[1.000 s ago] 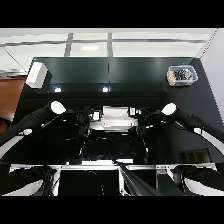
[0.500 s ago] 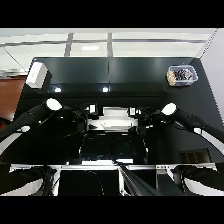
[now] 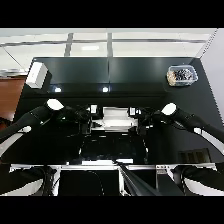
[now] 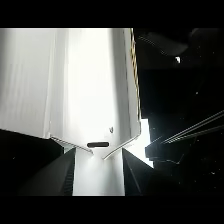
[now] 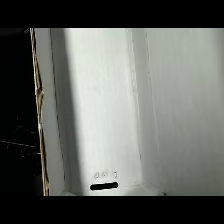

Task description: Fold the box and place the chain.

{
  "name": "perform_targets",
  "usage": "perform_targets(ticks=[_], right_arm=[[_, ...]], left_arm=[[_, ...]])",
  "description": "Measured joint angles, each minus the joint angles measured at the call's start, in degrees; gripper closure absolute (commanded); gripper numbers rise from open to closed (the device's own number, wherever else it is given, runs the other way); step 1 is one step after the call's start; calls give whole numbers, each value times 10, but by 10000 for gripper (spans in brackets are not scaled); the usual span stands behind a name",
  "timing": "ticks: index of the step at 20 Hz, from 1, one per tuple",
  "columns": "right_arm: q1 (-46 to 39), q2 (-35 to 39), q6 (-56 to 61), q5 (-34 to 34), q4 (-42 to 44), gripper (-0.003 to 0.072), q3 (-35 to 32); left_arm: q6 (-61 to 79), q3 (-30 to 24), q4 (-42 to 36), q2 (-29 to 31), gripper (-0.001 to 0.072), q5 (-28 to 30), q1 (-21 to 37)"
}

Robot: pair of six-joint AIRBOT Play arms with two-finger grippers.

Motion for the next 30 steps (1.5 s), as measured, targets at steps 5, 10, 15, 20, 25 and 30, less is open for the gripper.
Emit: perform_targets(ticks=[5, 10, 15, 20, 25, 30], right_arm=[[0, 0, 0, 0, 0, 446, 0], [0, 0, 0, 0, 0, 446, 0], [0, 0, 0, 0, 0, 446, 0], [0, 0, 0, 0, 0, 446, 0], [0, 0, 0, 0, 0, 446, 0], [0, 0, 0, 0, 0, 446, 0]], left_arm=[[0, 0, -18, -4, 494, 2, 0], [0, 0, -52, -12, 490, 22, -15], [0, 3, -75, -24, 490, 56, -37], [-1, 3, -78, -33, 682, 63, -46], [-2, 3, -79, -35, 328, 65, -48], [-1, 3, -78, -35, 633, 68, -48]])
